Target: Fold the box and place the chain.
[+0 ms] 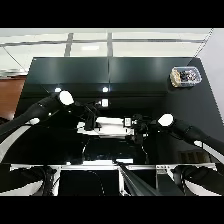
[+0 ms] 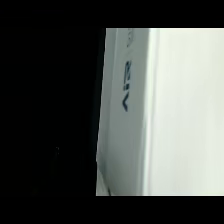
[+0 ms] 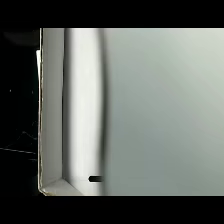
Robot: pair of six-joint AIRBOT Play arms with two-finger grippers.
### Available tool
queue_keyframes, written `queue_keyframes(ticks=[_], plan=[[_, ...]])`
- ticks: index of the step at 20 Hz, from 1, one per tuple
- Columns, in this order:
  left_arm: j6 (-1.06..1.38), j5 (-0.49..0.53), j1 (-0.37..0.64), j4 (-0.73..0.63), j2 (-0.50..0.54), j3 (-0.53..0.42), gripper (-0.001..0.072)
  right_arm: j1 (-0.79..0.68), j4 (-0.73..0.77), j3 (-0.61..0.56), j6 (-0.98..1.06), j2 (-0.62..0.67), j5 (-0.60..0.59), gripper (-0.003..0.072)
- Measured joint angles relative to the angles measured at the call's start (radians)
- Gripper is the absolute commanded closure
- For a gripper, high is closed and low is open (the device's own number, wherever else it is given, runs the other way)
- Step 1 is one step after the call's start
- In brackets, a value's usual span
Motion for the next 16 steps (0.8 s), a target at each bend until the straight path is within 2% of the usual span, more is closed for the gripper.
queue_keyframes(ticks=[2, 3, 4, 5, 6, 7, 9, 12, 14, 16], plan=[[-0.071, -0.061, 0.019, 0.062, 0.036, 0.022, 0.0127, 0.0, -0.006, 0.0, -0.009, 0.0, 0.016, 0.0263], [-0.11, -0.093, 0.029, 0.097, 0.056, 0.031, 0.0134, 0.0, -0.01, 0.0, -0.012, 0.0, 0.023, 0.0325], [-0.154, -0.126, 0.04, 0.138, 0.08, 0.037, 0.0237, 0.0, -0.012, 0.0, -0.014, 0.0, 0.027, 0.047], [-0.196, -0.155, 0.049, 0.175, 0.102, 0.042, 0.0456, 0.0, -0.014, 0.0, -0.017, 0.0, 0.031, 0.0566], [-0.237, -0.182, 0.059, 0.206, 0.122, 0.045, 0.064, 0.0, -0.015, 0.0, -0.017, 0.0, 0.033, 0.0558], [-0.273, -0.212, 0.066, 0.223, 0.135, 0.048, 0.0679, 0.0, -0.017, 0.0, -0.018, 0.0, 0.035, 0.0557], [-0.33, -0.307, 0.074, 0.219, 0.149, 0.047, 0.068, 0.0, -0.018, 0.0, -0.02, 0.0, 0.037, 0.0558], [-0.369, -0.391, 0.08, 0.044, 0.151, 0.006, 0.068, 0.0, -0.019, 0.0, -0.021, 0.0, 0.039, 0.056], [-0.343, -0.369, 0.081, -0.129, 0.151, -0.04, 0.068, 0.0, -0.02, 0.0, -0.021, 0.0, 0.039, 0.056], [-0.312, -0.285, 0.089, -0.277, 0.151, -0.072, 0.068, 0.0, -0.02, 0.0, -0.021, 0.0, 0.04, 0.0559]])
